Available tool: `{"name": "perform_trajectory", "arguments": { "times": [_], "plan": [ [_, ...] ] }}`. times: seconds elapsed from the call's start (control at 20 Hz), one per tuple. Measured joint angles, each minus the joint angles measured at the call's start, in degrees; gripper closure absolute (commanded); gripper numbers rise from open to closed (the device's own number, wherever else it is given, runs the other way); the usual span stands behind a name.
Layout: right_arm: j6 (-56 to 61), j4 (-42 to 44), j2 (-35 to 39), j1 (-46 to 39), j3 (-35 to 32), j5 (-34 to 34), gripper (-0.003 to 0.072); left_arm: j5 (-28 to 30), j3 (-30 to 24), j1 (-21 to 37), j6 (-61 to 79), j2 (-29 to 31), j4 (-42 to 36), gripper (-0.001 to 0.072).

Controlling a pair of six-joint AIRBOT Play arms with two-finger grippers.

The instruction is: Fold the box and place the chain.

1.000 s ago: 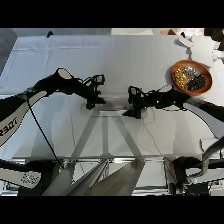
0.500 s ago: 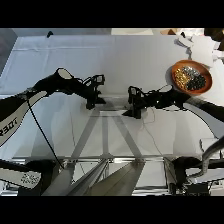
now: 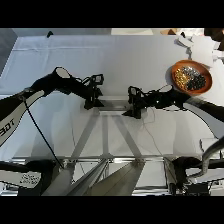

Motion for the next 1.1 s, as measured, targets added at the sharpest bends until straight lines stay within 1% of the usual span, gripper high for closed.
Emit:
{"name": "perform_trajectory", "arguments": {
  "times": [0.1,0.25,0.3,0.35,0.4,0.45,0.55,0.65,0.75,0.8,0.9,1.1],
  "plan": [
    [0.0,0.0,0.0,0.0,0.0,0.0,0.017,-1.9,0.0,1.1,-2.4,2.0,2.7,0.0444],
    [0.0,0.0,0.0,0.0,0.0,0.0,0.017,-3.4,0.0,3.1,-6.8,6.0,10.1,0.0446],
    [0.0,0.0,0.0,0.0,0.0,0.0,0.017,-3.7,0.0,3.7,-8.4,7.6,12.2,0.0482],
    [0.0,0.0,0.0,0.0,0.0,0.0,0.017,-4.0,0.0,4.1,-10.3,9.0,13.6,0.065],
    [0.0,0.0,0.0,0.0,0.0,0.0,0.017,-4.7,0.0,4.3,-12.4,10.4,14.4,0.07],
    [0.0,0.0,0.0,0.0,0.0,0.0,0.017,-5.5,0.0,4.3,-14.0,11.4,14.6,0.0698],
    [0.0,0.0,0.0,0.0,0.0,0.0,0.017,-7.6,-0.1,3.6,-16.6,12.8,12.5,0.0698],
    [0.0,0.0,0.0,0.0,0.0,0.0,0.017,-9.0,-0.2,2.2,-17.9,13.1,9.2,0.0698],
    [0.0,0.0,0.0,0.0,0.0,0.0,0.017,-9.0,-0.2,0.6,-18.7,12.7,7.0,0.0699],
    [0.0,0.0,0.0,0.0,0.0,0.0,0.017,-8.0,-0.2,-0.2,-19.0,12.3,6.2,0.0699],
    [0.0,0.0,0.0,0.0,0.0,0.0,0.017,-4.3,-0.2,-1.4,-20.5,11.0,4.4,0.0699],
    [0.0,0.1,0.0,0.0,0.0,0.0,0.017,7.8,-0.2,-2.3,-28.9,7.3,1.7,0.0699]
  ]
}}
